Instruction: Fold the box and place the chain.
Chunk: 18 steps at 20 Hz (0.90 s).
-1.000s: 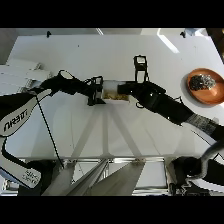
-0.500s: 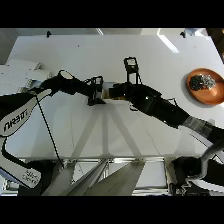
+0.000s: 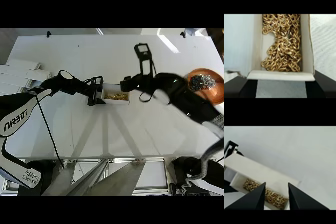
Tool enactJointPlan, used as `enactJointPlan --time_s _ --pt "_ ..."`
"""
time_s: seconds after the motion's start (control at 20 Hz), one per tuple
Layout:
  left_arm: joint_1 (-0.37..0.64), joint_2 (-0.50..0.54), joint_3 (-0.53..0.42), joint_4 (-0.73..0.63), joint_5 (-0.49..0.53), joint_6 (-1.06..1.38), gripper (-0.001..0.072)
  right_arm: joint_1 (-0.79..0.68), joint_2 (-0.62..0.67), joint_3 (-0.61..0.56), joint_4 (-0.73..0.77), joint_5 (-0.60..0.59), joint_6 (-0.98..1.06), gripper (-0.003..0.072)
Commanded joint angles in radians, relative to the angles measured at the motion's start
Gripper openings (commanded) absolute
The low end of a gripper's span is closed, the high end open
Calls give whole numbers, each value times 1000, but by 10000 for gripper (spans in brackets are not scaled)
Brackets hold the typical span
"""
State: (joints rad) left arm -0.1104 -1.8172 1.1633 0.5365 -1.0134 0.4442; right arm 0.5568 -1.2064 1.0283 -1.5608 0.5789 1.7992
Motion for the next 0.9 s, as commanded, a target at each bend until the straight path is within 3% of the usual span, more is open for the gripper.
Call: enactJointPlan --time_s 0.0,0.15,0.45,0.6,0.85 --pt "1 1 0 0 0 0 296 -134 -32 94 276 70 -368 318" --pt "1 1 0 0 0 0 296 -208 -152 164 341 161 -461 349" --pt "1 1 0 0 0 0 296 -222 -365 220 860 238 -1016 356" --pt "1 1 0 0 0 0 296 -212 -404 251 874 369 -1162 356" --pt "1 1 0 0 0 0 296 -177 -394 251 872 400 -1365 356"
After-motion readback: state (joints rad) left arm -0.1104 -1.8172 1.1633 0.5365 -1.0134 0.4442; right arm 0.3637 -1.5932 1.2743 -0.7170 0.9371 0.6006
